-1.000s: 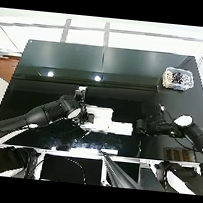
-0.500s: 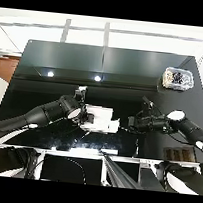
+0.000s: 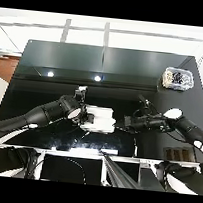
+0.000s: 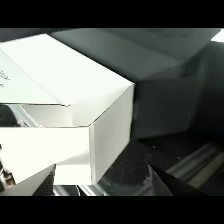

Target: Fold the box and place the chain.

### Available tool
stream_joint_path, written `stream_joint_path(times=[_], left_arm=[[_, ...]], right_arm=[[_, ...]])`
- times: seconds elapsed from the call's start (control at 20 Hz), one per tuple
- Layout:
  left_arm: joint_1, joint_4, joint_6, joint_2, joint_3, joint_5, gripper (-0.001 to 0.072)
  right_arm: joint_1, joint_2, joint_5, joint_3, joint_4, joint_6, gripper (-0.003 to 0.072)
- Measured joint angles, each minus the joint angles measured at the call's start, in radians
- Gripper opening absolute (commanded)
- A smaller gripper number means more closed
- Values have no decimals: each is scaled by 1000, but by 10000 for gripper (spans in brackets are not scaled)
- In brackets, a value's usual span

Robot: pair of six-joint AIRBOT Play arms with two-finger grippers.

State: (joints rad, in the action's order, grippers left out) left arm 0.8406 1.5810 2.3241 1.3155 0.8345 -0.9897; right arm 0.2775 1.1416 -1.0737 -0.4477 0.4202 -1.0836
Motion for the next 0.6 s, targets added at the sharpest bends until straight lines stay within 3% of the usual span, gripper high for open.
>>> stream_joint_path(times=[0.3,0.6], left_arm=[[0,0,0,0,0,-5,31],[0,0,-1,0,0,-5,31]], right_arm=[[175,0,182,-66,27,-114,534],[284,0,266,-131,201,-338,534]])
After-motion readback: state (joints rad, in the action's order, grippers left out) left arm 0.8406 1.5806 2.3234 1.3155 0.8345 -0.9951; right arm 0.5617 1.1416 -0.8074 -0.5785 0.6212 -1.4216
